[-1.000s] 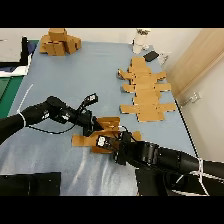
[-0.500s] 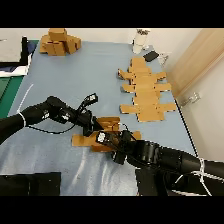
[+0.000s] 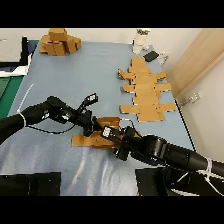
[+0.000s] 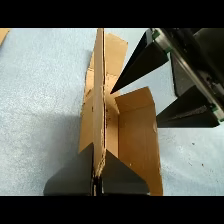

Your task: Fold the box.

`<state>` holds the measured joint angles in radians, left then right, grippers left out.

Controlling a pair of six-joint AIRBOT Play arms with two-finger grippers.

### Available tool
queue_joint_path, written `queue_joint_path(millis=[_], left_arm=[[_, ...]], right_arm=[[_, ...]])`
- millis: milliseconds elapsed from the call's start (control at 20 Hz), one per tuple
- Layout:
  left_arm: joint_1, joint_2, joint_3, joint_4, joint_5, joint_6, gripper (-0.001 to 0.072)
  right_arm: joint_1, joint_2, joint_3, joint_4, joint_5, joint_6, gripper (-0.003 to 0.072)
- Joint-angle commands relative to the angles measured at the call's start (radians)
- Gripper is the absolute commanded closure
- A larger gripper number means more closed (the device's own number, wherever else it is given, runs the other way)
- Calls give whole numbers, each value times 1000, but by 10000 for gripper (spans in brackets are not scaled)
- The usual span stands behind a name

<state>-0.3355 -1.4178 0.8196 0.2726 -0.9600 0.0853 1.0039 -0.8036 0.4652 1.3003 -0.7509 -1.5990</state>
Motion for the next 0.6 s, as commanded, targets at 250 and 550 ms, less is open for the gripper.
queue_joint_path(millis=[250, 550], left_arm=[[0, 0, 1, 0, 0, 0, 699], [0, 0, 1, 0, 0, 0, 699]], right_arm=[[-45, 94, -63, -39, 56, -61, -34], [-234, 92, -72, 309, 126, -531, -34]])
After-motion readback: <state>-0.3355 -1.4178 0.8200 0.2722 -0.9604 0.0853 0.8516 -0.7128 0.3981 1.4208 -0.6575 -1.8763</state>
